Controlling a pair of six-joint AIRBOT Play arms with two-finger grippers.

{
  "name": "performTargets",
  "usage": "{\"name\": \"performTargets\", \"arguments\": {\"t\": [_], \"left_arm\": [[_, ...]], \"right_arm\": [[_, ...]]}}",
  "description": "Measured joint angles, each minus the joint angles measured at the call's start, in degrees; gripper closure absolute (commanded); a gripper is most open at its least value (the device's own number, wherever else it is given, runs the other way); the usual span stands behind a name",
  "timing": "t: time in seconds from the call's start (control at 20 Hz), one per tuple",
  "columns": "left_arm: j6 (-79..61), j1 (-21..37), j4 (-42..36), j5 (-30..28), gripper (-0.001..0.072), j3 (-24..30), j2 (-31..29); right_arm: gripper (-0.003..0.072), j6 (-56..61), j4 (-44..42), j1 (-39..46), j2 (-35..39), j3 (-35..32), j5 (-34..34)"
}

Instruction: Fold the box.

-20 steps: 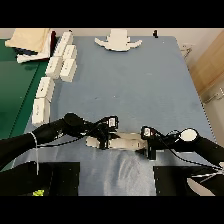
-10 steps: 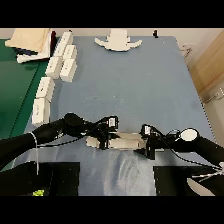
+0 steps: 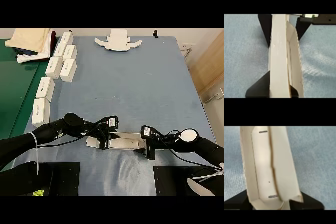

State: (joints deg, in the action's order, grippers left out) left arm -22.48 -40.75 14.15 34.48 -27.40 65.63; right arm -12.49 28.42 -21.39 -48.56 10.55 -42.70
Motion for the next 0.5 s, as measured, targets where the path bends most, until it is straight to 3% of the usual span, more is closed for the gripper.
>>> {"name": "performTargets", "arguments": {"t": [0.5], "left_arm": [[0.0, 0.0, 0.0, 0.0, 0.0695, 0.0, 0.0]], "right_arm": [[0.0091, 0.0, 1.6, -0.6, 0.0, 0.0, 0.4]]}}
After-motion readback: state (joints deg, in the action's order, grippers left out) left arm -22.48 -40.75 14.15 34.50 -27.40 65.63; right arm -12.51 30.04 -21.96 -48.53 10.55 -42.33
